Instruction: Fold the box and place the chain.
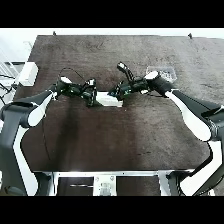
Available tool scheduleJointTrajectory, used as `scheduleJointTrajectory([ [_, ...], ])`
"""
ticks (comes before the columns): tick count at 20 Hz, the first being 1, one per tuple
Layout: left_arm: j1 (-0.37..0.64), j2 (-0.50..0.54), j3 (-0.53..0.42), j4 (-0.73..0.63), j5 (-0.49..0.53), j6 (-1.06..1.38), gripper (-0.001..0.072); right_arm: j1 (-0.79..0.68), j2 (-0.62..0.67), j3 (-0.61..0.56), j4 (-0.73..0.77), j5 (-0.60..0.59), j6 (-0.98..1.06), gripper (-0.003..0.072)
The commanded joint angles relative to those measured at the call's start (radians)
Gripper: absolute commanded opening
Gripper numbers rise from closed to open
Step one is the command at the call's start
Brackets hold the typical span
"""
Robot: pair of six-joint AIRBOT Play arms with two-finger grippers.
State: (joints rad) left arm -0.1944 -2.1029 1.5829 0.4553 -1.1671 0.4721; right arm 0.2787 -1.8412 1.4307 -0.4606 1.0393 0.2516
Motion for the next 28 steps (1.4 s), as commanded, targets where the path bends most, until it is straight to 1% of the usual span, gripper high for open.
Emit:
scheduleJointTrajectory([
  [1, 0.001, 0.000, 0.000, 0.000, 0.000, 0.000, 0.0356, 0.006, -0.045, 0.000, -0.038, 0.012, 0.099, 0.0011],
  [3, 0.001, 0.000, 0.000, 0.000, 0.000, 0.000, 0.0356, 0.014, -0.054, 0.000, -0.056, 0.032, 0.112, 0.0011],
  [6, 0.001, 0.000, 0.000, 0.000, 0.000, 0.000, 0.0355, 0.020, -0.056, 0.000, -0.101, 0.031, 0.135, 0.0011],
  [12, 0.001, 0.000, 0.000, 0.000, 0.000, 0.000, 0.0356, 0.017, -0.039, 0.025, -0.081, 0.031, 0.129, 0.0010],
  [15, 0.001, 0.000, 0.000, 0.000, 0.000, 0.000, 0.0356, 0.025, 0.046, 0.030, -0.032, 0.012, 0.103, 0.0009],
  [19, 0.001, 0.000, 0.000, 0.000, 0.000, 0.000, 0.0356, 0.026, 0.236, 0.013, -0.033, -0.042, 0.113, 0.0008],
  [21, 0.001, 0.000, 0.000, 0.000, 0.000, 0.000, 0.0356, 0.021, 0.356, -0.043, -0.039, -0.096, 0.119, 0.0008],
  [23, 0.001, 0.000, 0.000, 0.000, 0.000, 0.000, 0.0356, 0.006, 0.480, -0.138, -0.056, -0.163, 0.149, 0.0008],
  [25, 0.001, 0.000, 0.000, 0.000, 0.000, 0.000, 0.0356, -0.009, 0.612, -0.269, -0.093, -0.250, 0.161, 0.0008],
  [28, 0.001, 0.000, 0.000, 0.000, 0.000, 0.000, 0.0356, -0.043, 0.838, -0.533, -0.101, -0.467, 0.161, 0.0008],
])
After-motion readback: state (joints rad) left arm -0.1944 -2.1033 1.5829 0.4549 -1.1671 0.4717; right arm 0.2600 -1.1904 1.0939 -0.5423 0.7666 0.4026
